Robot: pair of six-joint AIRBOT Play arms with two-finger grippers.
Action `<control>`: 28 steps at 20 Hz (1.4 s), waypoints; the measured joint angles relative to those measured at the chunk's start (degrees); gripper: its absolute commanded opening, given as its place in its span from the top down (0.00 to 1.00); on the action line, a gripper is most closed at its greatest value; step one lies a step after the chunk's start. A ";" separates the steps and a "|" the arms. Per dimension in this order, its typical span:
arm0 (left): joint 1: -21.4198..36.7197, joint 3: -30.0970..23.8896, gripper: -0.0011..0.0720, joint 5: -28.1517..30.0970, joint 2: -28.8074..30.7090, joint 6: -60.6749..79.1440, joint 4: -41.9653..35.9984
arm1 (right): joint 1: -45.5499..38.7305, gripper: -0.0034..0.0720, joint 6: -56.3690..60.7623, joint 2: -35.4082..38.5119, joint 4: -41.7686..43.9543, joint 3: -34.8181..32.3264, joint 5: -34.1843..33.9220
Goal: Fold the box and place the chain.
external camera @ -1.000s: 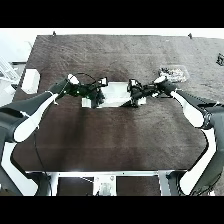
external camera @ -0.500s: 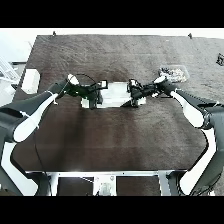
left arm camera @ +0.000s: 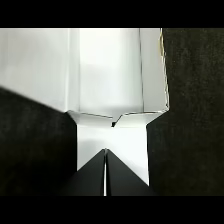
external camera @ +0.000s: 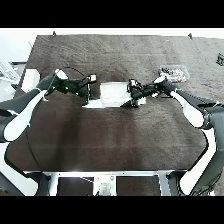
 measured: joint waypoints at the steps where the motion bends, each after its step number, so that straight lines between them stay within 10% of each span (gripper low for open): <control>1: 0.48 0.00 0.96 -0.48 0.74 -2.01 -0.33 | 0.00 0.18 0.00 0.00 0.00 0.00 0.00; 16: 9.29 -7.76 0.96 -1.46 11.10 -51.19 1.07 | 0.00 0.18 0.00 0.00 0.00 0.00 -0.02; 28: 14.82 -13.07 0.96 -4.15 11.43 -64.13 -0.90 | 0.00 0.18 0.00 0.00 0.00 0.00 -0.02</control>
